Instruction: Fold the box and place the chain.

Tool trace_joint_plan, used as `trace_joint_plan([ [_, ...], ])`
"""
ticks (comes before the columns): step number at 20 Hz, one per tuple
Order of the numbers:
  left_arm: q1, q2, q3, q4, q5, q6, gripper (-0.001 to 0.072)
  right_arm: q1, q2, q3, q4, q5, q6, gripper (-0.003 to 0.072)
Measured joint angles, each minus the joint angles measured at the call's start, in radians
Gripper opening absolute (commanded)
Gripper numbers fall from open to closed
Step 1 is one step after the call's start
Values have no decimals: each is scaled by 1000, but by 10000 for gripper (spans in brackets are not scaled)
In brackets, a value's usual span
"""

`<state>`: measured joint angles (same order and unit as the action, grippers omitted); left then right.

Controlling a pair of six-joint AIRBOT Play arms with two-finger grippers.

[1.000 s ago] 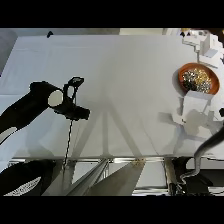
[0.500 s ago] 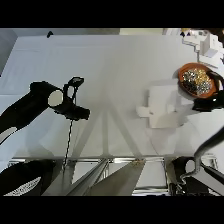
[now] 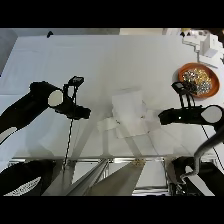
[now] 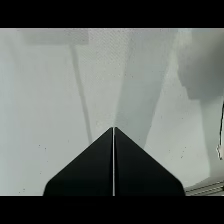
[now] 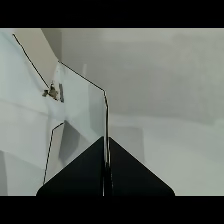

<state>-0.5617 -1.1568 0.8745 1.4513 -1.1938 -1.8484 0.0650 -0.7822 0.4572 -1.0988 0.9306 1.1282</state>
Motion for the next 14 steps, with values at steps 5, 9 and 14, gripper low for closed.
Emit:
trace_joint_plan([
  [5, 0, 0, 0, 14, 29, 68, 200, 58, 15, -24, -2, -50, 24, 18],
  [9, 3, 0, -8, 23, 90, 182, 637, 69, 18, -28, -2, -51, 28, 18],
  [14, 126, -12, -11, -294, 183, 517, 637, 72, 18, -29, 0, -46, 31, 19],
])
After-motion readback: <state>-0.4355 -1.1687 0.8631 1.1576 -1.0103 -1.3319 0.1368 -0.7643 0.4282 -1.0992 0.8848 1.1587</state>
